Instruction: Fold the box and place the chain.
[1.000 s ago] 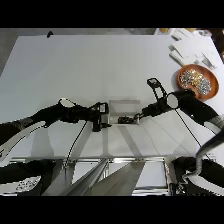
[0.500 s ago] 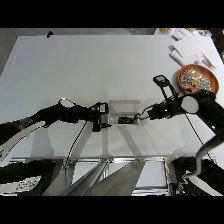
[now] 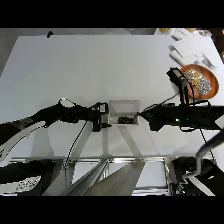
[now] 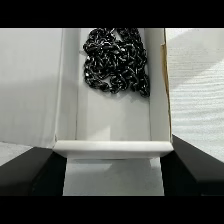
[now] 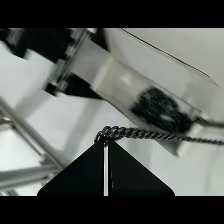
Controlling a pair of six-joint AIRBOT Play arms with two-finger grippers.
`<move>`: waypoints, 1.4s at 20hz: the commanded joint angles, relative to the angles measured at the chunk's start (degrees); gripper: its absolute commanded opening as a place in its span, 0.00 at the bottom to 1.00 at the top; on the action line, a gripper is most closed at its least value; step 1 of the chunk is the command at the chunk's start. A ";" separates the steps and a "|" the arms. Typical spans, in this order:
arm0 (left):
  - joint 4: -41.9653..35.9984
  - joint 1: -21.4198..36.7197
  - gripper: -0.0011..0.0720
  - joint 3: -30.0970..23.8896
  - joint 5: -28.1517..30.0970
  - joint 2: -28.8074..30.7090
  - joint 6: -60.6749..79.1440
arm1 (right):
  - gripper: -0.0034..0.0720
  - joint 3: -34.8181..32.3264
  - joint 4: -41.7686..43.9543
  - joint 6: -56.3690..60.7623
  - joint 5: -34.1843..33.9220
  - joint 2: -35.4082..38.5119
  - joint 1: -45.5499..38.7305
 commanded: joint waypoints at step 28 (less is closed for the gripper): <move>0.02 -0.02 0.22 -0.02 0.02 -0.04 0.02 | 0.24 8.92 -12.74 -25.59 8.50 -21.51 -11.91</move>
